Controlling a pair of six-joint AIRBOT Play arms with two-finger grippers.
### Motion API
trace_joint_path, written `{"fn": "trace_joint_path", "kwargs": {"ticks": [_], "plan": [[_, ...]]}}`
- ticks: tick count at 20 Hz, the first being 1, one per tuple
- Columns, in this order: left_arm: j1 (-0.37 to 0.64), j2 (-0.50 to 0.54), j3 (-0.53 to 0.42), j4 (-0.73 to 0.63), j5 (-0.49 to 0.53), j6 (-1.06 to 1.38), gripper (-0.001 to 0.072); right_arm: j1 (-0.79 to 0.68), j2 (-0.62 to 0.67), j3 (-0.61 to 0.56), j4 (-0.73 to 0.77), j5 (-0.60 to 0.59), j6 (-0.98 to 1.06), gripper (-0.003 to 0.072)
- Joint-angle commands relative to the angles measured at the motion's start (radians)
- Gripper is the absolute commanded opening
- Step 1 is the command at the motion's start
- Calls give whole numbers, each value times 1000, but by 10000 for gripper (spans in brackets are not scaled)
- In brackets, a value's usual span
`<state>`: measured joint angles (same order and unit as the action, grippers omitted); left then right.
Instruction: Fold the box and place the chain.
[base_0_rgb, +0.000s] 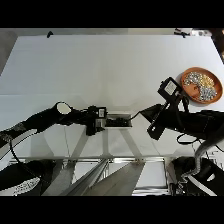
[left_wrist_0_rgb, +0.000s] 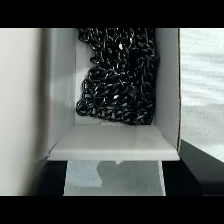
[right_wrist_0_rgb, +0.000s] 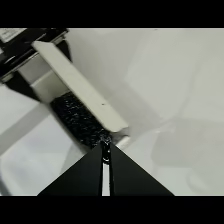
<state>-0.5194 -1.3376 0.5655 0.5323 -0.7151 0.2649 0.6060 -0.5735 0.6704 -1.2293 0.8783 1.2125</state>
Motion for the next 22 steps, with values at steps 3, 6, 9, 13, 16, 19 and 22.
{"fn": "trace_joint_path", "kwargs": {"ticks": [3,6,9,13,16,19,22], "plan": [[0,1,0,0,0,0,273,185,-74,-16,3,-78,129,10],[0,1,0,0,0,0,273,205,-197,-16,19,-166,150,10],[0,1,0,0,0,0,273,205,-297,-16,50,-211,150,11],[0,1,0,0,0,0,273,205,-370,-16,73,-214,153,11],[0,1,0,0,0,0,273,205,-404,-16,98,-218,154,12],[0,1,0,0,0,0,273,205,-424,-16,105,-261,183,117],[0,1,0,0,0,0,273,205,-427,-16,105,-297,205,121]]}}
